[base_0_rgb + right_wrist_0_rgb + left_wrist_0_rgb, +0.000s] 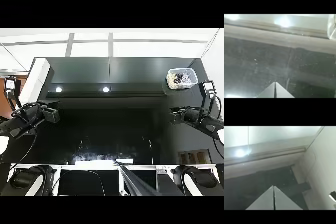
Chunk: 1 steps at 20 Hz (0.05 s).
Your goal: Fold the box and place the chain.
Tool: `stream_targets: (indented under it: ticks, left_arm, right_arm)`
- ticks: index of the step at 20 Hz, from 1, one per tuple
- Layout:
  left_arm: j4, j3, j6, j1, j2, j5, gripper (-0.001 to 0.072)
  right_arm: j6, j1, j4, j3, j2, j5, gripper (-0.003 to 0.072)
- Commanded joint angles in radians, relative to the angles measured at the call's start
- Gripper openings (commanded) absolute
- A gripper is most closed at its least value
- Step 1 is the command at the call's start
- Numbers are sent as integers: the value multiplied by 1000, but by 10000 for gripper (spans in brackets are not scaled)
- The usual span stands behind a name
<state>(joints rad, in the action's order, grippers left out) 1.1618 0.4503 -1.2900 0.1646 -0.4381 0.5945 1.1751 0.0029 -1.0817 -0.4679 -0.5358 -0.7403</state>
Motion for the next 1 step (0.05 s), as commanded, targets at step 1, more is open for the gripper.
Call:
stream_targets:
  ticks: [1]
  left_arm:
    - [0, 0, 0, 0, 1, 0, 29]
  right_arm:
    - [-2, 1, 0, 1, 1, 0, 17]
